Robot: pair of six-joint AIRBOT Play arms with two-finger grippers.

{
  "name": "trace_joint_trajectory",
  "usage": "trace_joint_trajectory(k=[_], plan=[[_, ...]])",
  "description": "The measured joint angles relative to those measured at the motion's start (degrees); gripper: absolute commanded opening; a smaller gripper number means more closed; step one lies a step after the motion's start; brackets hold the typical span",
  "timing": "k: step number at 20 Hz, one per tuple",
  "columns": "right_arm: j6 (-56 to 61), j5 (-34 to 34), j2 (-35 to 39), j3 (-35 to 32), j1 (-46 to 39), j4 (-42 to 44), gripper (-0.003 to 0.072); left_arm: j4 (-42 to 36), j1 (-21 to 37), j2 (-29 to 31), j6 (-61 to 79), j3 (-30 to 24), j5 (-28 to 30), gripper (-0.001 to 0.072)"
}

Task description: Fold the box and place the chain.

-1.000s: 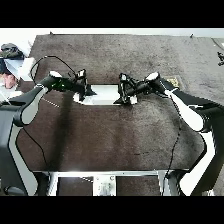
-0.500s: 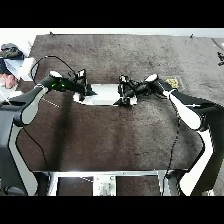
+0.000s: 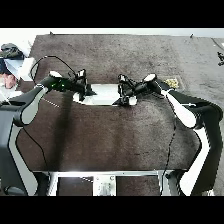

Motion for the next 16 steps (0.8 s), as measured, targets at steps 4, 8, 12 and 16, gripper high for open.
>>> trace_joint_trajectory(k=[4,8,12,16], plan=[[1.5,0.5,-1.0,1.6,0.2,-1.6,0.0596,0.0,0.0,0.0,0.0,0.0,0.0,0.0013],[1.9,0.0,-1.4,2.1,0.6,-2.7,0.0595,0.0,0.0,0.0,0.0,0.0,0.0,0.0012],[1.0,-1.4,-1.4,2.2,1.5,-4.3,0.0595,0.0,0.0,0.0,0.0,0.0,0.0,0.0012],[0.8,-2.0,-1.4,2.2,1.9,-4.7,0.0586,0.0,0.1,0.0,0.0,0.0,0.0,0.0012]])
